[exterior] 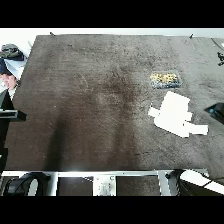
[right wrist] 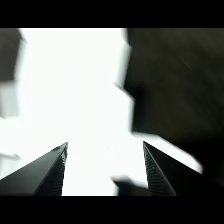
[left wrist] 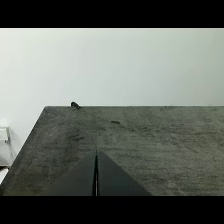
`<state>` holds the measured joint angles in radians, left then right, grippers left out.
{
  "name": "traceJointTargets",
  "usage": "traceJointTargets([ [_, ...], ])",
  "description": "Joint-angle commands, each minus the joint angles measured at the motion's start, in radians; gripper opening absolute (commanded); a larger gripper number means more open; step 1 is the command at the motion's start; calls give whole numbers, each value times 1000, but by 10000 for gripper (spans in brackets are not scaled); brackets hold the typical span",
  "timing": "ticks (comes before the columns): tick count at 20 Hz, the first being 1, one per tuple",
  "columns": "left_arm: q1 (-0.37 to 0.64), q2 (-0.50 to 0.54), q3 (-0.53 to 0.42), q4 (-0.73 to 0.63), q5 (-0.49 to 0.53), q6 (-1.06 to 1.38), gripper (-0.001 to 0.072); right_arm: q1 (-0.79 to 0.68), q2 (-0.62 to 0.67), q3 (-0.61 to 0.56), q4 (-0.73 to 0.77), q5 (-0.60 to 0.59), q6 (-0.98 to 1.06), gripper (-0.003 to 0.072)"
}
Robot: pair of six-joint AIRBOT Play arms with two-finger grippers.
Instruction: Fold the box and place the chain.
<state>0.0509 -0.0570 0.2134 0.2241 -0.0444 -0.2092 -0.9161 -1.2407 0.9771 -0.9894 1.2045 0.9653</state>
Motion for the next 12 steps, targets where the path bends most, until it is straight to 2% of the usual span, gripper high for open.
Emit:
traceJointTargets([
  [1,0,0,0,0,0,0,12,-61,-58,48,-229,107,78,543],
  [7,0,0,0,0,0,0,12,-65,-158,47,-222,112,4,541],
  [12,0,0,0,0,0,0,12,-64,-265,47,-143,135,-77,541],
])
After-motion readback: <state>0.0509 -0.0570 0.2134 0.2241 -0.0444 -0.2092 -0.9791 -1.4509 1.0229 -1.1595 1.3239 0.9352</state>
